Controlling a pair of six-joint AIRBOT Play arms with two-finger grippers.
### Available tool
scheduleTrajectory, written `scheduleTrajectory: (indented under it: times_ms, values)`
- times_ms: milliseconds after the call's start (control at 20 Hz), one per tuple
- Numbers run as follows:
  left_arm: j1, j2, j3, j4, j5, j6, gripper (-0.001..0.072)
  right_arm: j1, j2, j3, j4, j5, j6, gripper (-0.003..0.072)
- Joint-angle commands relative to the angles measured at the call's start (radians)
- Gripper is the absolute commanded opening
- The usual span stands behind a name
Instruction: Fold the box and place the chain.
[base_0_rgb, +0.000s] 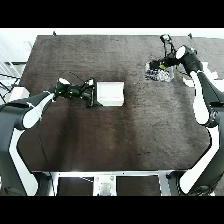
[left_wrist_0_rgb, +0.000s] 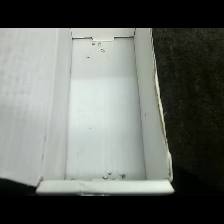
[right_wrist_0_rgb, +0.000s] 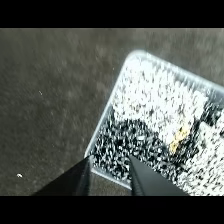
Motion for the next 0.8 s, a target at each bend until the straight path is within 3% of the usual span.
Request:
scheduleTrajectory:
  times_ms: [0, 600, 750]
  values:
    - [0.000, 0.000, 0.000, 0.000, 0.000, 0.000, 0.0516, 0.000, -0.006, 0.016, 0.003, 0.000, 0.011, 0.0350]
    - [0.000, 0.000, 0.000, 0.000, -0.004, 0.000, 0.0516, -0.001, -0.093, 0.013, -0.029, 0.031, 0.021, 0.0344]
    - [0.000, 0.000, 0.000, 0.000, -0.004, 0.000, 0.0515, 0.002, -0.093, 0.013, -0.025, 0.039, 0.020, 0.0303]
